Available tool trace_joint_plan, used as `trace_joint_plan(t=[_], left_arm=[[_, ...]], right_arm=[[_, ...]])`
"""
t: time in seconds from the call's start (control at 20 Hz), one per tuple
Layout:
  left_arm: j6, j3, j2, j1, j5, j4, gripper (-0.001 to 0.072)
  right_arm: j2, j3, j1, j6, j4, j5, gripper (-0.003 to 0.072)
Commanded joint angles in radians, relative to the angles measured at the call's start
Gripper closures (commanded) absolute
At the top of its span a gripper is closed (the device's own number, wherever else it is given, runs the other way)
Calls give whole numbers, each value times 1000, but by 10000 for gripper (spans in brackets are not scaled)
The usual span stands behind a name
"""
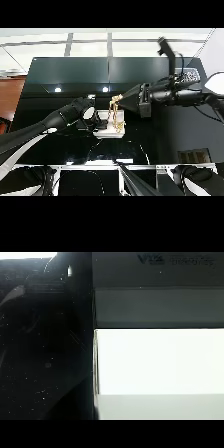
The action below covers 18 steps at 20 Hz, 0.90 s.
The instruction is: Fold the box and place the chain.
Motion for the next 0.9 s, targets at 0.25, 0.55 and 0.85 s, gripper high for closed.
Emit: trace_joint_plan(t=[0.25,0.55,0.85], left_arm=[[0,1,0,0,-1,0,681],[0,1,0,0,-1,0,681],[0,1,0,0,-1,0,681]], right_arm=[[-132,-93,73,145,-305,-158,384],[-126,-90,-134,146,-402,-9,372],[-126,-228,-157,-2,-446,-57,372]])
